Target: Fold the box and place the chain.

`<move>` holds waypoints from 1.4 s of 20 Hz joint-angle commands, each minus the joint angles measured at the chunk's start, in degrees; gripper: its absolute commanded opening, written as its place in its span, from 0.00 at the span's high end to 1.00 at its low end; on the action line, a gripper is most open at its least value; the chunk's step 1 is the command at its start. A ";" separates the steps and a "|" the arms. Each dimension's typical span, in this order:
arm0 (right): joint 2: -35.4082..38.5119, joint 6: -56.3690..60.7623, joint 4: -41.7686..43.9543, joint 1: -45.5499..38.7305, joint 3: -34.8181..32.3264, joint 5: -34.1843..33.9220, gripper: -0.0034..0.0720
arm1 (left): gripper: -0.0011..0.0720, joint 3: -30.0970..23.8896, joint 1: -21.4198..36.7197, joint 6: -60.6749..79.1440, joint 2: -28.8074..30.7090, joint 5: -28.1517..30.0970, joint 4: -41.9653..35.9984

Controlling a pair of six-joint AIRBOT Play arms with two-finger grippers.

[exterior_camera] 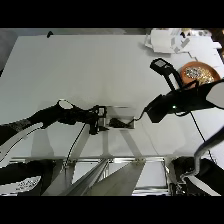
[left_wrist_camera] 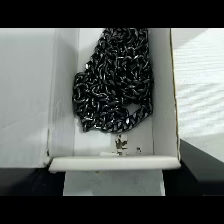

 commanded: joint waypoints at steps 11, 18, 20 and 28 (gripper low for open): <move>-0.68 4.46 1.90 14.86 -0.46 -19.96 0.93 | 0.78 0.04 0.04 0.02 0.04 0.00 0.02; -10.27 4.94 3.45 14.86 -8.07 -25.86 0.93 | 0.78 0.04 0.04 0.02 0.04 0.00 0.02; -13.90 4.92 4.74 14.91 -8.68 -25.99 0.87 | 0.78 0.04 0.04 0.02 0.04 0.00 0.02; -13.90 4.87 4.13 16.28 -6.97 -22.18 0.55 | 0.78 0.04 0.04 0.02 0.04 0.00 0.02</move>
